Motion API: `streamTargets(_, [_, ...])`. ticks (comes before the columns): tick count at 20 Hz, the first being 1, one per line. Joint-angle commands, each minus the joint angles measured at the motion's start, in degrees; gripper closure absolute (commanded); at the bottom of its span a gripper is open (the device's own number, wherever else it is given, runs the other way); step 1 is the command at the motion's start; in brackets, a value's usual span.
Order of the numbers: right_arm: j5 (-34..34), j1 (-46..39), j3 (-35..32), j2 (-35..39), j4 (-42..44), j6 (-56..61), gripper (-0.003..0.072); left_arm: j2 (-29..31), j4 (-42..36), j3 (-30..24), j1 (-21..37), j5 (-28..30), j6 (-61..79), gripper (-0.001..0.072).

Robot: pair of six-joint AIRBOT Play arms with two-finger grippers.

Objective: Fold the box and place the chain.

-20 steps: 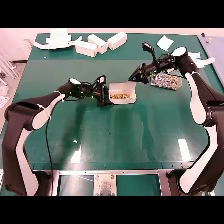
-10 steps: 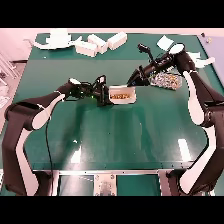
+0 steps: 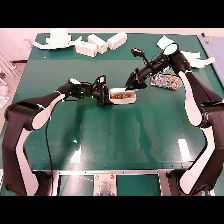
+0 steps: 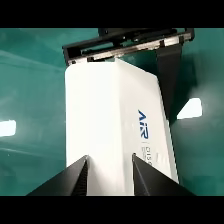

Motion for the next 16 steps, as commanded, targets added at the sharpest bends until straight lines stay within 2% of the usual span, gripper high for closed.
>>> streamTargets(1, [-2.6,0.7,0.0,0.0,-2.9,-0.1,0.0339,0.0,0.0,0.0,0.1,0.0,0.0,0.0243])
streamTargets(7, [-4.5,2.3,0.0,0.0,-4.0,-0.1,0.0336,0.0,0.0,0.0,0.1,0.0,0.0,0.0243])
streamTargets(8, [-4.1,2.4,0.0,0.0,-4.7,0.2,0.0288,0.0,0.0,0.0,0.1,0.0,0.0,0.0243])
streamTargets(12, [0.2,2.3,0.0,0.0,-5.0,0.2,0.028,0.0,0.0,0.0,0.1,0.0,0.0,0.0243])
streamTargets(16, [0.3,2.3,0.0,0.0,-5.2,0.2,0.0283,0.0,0.0,0.0,0.1,0.0,0.0,0.0243])
